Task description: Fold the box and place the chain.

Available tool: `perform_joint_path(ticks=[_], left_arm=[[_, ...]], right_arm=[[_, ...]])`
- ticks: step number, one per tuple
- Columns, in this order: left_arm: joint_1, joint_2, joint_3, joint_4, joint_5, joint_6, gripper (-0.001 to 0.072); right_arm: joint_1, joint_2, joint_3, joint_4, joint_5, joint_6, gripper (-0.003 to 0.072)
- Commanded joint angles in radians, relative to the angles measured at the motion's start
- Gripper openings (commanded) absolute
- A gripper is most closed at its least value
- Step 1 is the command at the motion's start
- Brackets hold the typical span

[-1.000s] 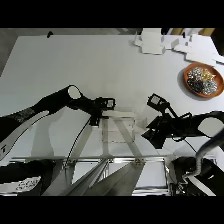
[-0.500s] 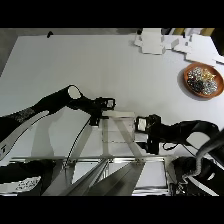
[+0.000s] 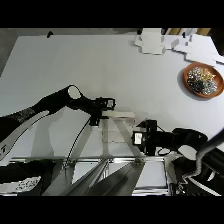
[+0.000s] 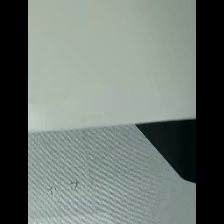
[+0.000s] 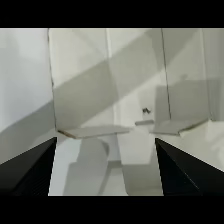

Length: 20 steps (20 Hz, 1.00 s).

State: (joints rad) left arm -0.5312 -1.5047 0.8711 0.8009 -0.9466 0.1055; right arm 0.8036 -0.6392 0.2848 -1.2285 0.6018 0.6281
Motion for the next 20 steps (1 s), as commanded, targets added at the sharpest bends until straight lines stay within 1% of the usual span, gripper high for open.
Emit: perform_joint_path(ticks=[1, 5, 9, 14, 20], left_arm=[[0.000, 0.000, 0.000, 0.000, 0.000, 0.000, 0.0010], [0.000, 0.000, 0.000, 0.000, 0.000, 0.000, 0.0010], [0.000, 0.000, 0.000, 0.000, 0.000, 0.000, 0.0010], [0.000, 0.000, 0.000, 0.000, 0.000, 0.000, 0.0010], [0.000, 0.000, 0.000, 0.000, 0.000, 0.000, 0.0010]], right_arm=[[0.086, -0.006, -0.032, -0.025, -0.158, -0.001, 0.0688], [0.096, -0.058, -0.041, -0.055, -0.203, -0.001, 0.0688], [0.096, -0.142, -0.041, -0.055, -0.209, -0.001, 0.0690], [0.096, -0.150, -0.041, -0.054, -0.179, 0.000, 0.0689], [0.096, -0.164, -0.042, -0.054, -0.178, -0.001, 0.0689]])
